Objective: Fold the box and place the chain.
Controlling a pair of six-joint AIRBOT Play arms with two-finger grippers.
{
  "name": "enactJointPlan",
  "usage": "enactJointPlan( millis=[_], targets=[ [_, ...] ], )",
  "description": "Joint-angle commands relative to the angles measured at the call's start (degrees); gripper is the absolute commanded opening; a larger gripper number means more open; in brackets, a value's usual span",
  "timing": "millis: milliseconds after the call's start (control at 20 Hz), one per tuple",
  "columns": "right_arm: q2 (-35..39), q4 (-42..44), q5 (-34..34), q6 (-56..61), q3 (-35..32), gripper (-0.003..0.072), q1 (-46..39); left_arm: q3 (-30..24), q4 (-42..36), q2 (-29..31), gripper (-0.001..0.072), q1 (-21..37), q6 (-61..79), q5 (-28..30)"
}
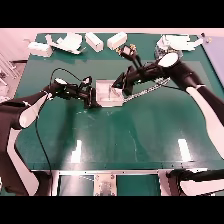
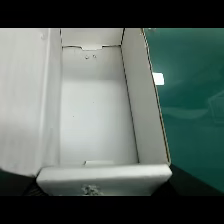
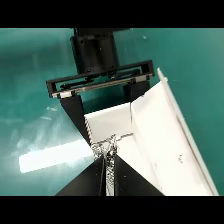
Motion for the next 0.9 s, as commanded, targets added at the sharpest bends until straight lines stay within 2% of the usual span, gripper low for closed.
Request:
enactJointPlan(
  millis=[0, 250, 400, 550, 650, 750, 800, 850],
  targets=[
    [-4.8, 0.0, -2.2, 0.1, -0.2, 0.0009, 1.8, 0.0, 0.0, 0.0, 0.0579, 0.0, 0.0, 0.0],
    [-7.9, -0.6, -4.5, 0.1, -0.2, 0.0013, 1.5, 0.0, 0.0, 0.0, 0.0579, 0.0, 0.0, 0.0],
    [-7.9, -1.7, -4.5, 0.1, 0.8, 0.0343, 0.9, 0.0, 0.0, 0.0, 0.0579, 0.0, 0.0, 0.0],
    [-7.8, -5.2, -4.3, 0.2, 2.9, 0.0362, 0.8, 0.0, 0.0, 0.0, 0.0579, 0.0, 0.0, 0.0],
    [-6.3, -8.1, -3.6, 1.9, 4.6, 0.0452, -0.4, 0.0, 0.0, 0.0, 0.0579, 0.0, 0.0, 0.0],
    [-3.4, -12.0, -3.3, 3.1, 4.7, 0.0455, -3.6, 0.0, 0.0, 0.0, 0.0579, 0.0, 0.0, 0.0],
    [-2.5, -12.6, -2.2, 3.1, 4.6, 0.0497, -5.9, 0.0, 0.0, 0.0, 0.0579, 0.0, 0.0, 0.0],
    [-1.9, -12.5, -0.1, 3.0, 4.5, 0.0505, -8.3, 0.0, 0.0, 0.0, 0.0579, 0.0, 0.0, 0.0]
  ],
)
